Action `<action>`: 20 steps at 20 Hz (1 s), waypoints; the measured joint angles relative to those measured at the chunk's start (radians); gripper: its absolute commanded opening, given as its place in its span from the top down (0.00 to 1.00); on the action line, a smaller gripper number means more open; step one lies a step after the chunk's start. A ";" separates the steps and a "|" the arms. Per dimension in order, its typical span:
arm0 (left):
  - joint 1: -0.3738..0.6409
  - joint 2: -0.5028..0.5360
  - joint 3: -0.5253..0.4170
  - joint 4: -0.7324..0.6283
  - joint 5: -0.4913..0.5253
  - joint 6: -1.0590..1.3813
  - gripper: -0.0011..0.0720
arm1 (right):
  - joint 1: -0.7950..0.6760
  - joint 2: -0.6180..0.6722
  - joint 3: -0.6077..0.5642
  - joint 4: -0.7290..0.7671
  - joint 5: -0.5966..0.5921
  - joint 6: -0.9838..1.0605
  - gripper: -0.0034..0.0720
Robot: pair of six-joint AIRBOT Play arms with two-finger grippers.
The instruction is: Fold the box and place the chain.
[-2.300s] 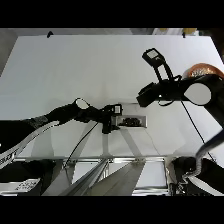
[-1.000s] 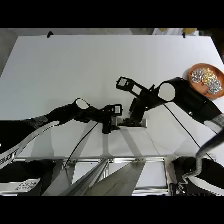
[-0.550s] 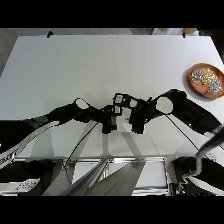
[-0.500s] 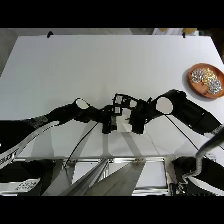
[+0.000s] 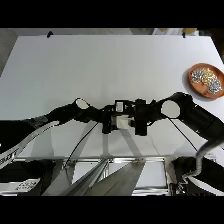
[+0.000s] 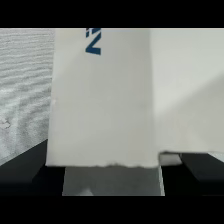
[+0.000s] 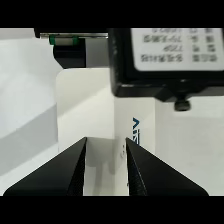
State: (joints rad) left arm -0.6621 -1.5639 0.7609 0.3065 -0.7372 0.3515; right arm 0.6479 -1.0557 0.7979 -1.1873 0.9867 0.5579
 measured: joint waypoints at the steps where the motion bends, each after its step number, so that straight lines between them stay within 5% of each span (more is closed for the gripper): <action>1: 0.000 0.000 0.000 0.000 0.000 0.000 0.56 | 0.000 0.003 -0.011 0.000 -0.004 -0.012 0.56; 7: 0.000 0.000 0.000 0.000 0.000 0.000 0.56 | 0.000 0.011 -0.045 -0.028 -0.050 -0.039 0.58; 14: 0.000 0.000 0.000 -0.001 0.000 -0.002 0.56 | 0.000 0.012 -0.050 -0.042 -0.091 -0.031 0.84; 20: 0.000 0.000 0.000 0.000 0.000 0.000 0.56 | 0.000 0.012 -0.052 -0.043 -0.101 -0.015 0.81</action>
State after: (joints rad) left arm -0.6621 -1.5635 0.7609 0.3061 -0.7372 0.3519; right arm 0.6483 -1.0435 0.7456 -1.2308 0.8852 0.5426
